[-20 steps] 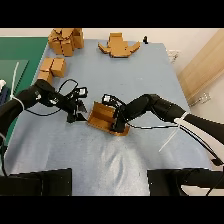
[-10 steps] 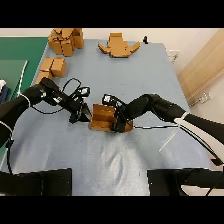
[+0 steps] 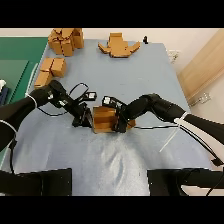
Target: Fold the box.
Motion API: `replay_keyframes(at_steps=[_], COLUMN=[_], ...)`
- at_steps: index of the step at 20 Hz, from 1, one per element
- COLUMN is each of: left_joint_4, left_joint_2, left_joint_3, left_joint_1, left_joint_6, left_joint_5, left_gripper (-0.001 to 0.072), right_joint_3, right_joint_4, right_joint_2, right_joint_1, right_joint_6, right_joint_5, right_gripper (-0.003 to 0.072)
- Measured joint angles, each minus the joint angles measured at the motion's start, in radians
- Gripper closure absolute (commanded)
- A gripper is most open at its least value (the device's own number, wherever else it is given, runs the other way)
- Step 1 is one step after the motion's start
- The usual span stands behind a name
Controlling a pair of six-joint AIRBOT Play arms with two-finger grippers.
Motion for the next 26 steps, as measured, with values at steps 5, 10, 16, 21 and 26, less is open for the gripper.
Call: replay_keyframes(at_steps=[5,10,16,21,26], left_joint_4=[0.095,0.128,0.034,-0.123,-0.176], left_joint_2=[0.073,0.212,0.433,0.446,0.378], left_joint_3=[-0.002,-0.107,-0.382,-0.461,-0.475], left_joint_1=[0.091,0.101,-0.016,-0.122,-0.161], left_joint_6=[-0.067,-0.121,-0.186,-0.188,-0.113], left_joint_5=[0.027,0.059,0.302,0.537,0.587], left_gripper=[0.029,0.029,0.0014,0.0014,0.0013], right_joint_3=[0.0,0.0,0.0,0.0,0.0], right_joint_4=[-0.026,-0.051,-0.071,-0.074,-0.076], right_joint_2=[0.0,0.0,0.0,0.0,0.0], right_joint_1=[-0.002,-0.003,-0.003,-0.003,-0.003], right_joint_6=[-0.003,-0.003,-0.004,-0.004,-0.004], right_joint_5=[0.004,0.007,0.008,0.008,0.008], right_gripper=[-0.0031,-0.0031,-0.0031,-0.0031,-0.003])
